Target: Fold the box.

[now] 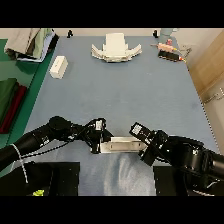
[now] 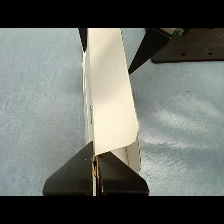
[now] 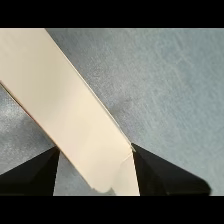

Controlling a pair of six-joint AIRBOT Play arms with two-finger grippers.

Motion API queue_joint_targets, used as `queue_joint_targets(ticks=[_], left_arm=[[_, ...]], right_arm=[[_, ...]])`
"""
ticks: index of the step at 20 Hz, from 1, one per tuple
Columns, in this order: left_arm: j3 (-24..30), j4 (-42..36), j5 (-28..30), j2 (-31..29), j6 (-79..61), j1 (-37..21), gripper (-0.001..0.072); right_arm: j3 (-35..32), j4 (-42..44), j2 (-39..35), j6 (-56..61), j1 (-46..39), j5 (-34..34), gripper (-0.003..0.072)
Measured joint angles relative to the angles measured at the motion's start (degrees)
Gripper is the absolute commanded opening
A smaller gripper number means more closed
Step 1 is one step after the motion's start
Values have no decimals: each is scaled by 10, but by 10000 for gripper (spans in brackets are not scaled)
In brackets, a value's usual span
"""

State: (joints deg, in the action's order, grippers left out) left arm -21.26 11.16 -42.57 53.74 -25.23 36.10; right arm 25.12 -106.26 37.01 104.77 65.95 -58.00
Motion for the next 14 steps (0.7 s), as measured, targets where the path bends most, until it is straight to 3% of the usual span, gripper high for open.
queue_joint_targets(ticks=[4, 7, 14], left_arm=[[0, 0, 0, 0, 0, 0, 13], [0, 0, 0, 0, 0, 0, 13], [0, 0, 0, 0, 0, 0, 13]], right_arm=[[-4, -2, -4, -52, -15, 8, 720], [-22, 48, -18, -166, -64, 46, 720], [-48, 378, -2, -648, -302, 71, 720]])
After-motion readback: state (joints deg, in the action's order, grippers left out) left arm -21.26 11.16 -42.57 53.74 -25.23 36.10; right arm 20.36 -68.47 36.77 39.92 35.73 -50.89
